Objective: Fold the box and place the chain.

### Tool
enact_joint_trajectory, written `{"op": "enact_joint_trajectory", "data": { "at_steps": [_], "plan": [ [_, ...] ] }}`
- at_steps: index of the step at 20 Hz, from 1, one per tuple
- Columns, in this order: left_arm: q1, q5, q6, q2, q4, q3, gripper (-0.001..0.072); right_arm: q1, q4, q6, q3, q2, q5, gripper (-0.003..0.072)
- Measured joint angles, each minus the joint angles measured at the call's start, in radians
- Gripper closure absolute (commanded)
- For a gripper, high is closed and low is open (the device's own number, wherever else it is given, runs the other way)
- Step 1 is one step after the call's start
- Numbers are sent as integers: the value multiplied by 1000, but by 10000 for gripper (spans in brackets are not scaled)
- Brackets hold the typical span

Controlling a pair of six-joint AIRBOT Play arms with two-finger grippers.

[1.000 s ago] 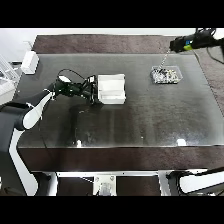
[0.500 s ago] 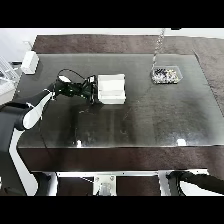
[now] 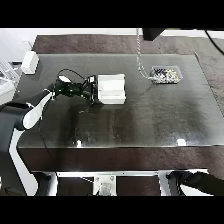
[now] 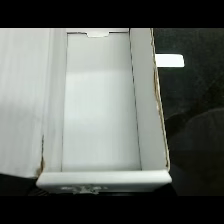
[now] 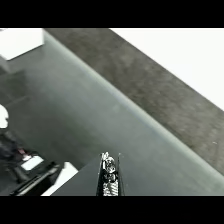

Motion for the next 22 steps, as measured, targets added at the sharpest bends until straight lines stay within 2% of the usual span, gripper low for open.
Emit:
{"op": "enact_joint_trajectory", "data": {
  "at_steps": [11, 15, 22],
  "plan": [
    [0, 0, 0, 0, 0, 0, 301, 98, 30, 24, -216, 0, -127, 675],
    [0, 0, 0, 0, 0, 0, 301, 103, 58, 27, -328, -11, -235, 675],
    [0, 0, 0, 0, 0, 0, 301, 103, 159, 29, -415, -147, -364, 675]
  ]
}}
